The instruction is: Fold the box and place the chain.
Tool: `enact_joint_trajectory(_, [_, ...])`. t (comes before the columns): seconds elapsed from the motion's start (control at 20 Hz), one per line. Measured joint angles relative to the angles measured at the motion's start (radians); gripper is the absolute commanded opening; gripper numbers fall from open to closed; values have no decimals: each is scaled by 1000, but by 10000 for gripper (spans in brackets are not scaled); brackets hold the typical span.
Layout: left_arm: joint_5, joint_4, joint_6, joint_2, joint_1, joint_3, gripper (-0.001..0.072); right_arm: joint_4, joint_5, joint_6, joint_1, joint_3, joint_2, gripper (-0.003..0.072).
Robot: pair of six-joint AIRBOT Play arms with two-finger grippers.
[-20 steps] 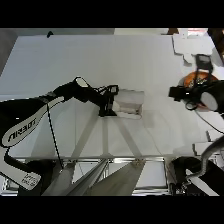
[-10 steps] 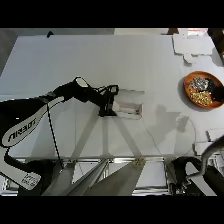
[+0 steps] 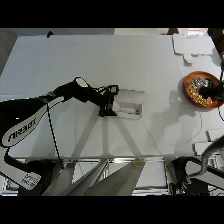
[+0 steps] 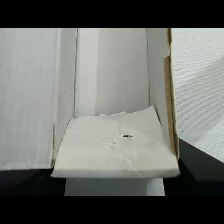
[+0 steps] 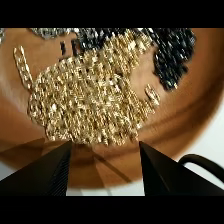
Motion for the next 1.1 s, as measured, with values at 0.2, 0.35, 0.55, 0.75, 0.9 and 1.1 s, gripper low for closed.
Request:
enact_joint_trajectory(0.2, [0,0,0,0,0,0,274,9,-4,-4,-2,104,-154,475])
enact_joint_trajectory(0.35, [0,0,0,0,0,0,274,30,-4,-4,-3,144,-239,428])
enact_joint_trajectory(0.55, [0,0,0,0,0,0,274,75,-16,-1,-3,165,-297,135])
enact_joint_trajectory(0.75, [0,0,0,0,0,0,274,109,-15,-21,-2,169,-312,5])
enact_joint_trajectory(0.9, [0,0,0,0,0,0,274,117,6,-70,-3,168,-299,6])
enact_joint_trajectory(1.1, [0,0,0,0,0,0,274,129,52,-116,-3,167,-220,4])
